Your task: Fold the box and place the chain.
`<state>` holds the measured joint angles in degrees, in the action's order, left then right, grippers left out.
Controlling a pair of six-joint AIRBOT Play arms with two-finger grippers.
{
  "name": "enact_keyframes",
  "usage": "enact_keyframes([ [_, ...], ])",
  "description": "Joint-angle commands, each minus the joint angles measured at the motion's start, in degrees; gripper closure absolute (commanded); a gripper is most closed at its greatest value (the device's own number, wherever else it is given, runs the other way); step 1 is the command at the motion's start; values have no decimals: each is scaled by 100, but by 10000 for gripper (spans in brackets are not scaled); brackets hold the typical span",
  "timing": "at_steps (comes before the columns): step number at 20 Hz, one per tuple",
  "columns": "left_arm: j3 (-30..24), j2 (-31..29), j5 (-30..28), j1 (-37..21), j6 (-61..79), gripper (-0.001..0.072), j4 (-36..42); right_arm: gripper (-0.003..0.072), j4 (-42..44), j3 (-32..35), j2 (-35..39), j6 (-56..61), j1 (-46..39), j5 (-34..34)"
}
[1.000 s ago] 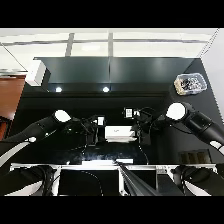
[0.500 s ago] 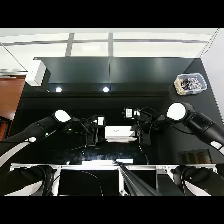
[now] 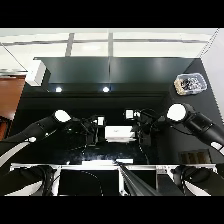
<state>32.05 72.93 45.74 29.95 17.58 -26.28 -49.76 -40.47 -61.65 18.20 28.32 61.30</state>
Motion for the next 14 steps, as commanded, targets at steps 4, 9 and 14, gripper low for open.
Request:
enact_keyframes([
  [4, 2, 4, -2, 0, -2, 241, 0, 418, -9, 26, -20, 79, 2, -26],
  [9, 2, 4, -2, 0, -2, 241, 0, 418, 20, -125, 177, 951, -39, 195],
  [14, 2, 4, -2, 0, -4, 241, 0, 675, 22, -313, 514, 2918, -472, 1300],
])
